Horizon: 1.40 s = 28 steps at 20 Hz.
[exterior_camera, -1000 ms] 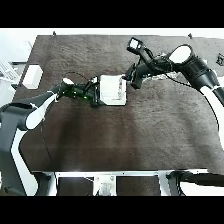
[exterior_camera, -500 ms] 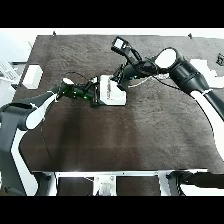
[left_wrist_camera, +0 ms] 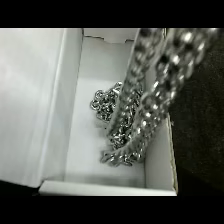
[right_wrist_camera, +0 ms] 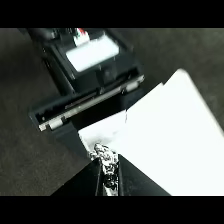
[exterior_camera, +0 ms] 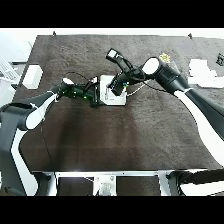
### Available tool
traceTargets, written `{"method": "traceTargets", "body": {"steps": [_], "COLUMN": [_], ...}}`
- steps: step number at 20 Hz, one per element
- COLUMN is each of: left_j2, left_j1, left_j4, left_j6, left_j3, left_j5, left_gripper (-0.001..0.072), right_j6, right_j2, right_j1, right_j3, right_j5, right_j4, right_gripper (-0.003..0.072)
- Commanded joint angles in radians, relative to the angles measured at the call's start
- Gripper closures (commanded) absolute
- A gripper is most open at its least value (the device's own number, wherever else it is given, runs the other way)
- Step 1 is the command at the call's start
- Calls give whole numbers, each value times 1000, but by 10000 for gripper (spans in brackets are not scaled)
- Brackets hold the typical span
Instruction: Fold the box and place the chain.
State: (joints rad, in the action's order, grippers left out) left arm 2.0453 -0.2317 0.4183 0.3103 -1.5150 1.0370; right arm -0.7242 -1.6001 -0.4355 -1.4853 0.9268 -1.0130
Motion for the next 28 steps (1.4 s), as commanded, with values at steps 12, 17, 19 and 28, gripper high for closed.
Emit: {"method": "traceTargets", "body": {"steps": [12, 17, 19, 28], "left_j2": [0, 0, 0, 0], "left_j1": [0, 0, 0, 0], "left_j4": [0, 0, 0, 0], "left_j6": [0, 0, 0, 0], "left_j3": [0, 0, 0, 0], "left_j5": [0, 0, 0, 0], "left_gripper": [294, 294, 294, 294], "right_j6": [-66, -217, -293, -397], "right_j2": [-142, -46, -42, -164], "right_j1": [67, 191, 290, 567], "right_j3": [10, 11, 14, 65], "right_j5": [-91, 6, 5, -195], "right_j4": [-31, -55, -54, 153], "right_gripper": [347, 350, 425, 145]}}
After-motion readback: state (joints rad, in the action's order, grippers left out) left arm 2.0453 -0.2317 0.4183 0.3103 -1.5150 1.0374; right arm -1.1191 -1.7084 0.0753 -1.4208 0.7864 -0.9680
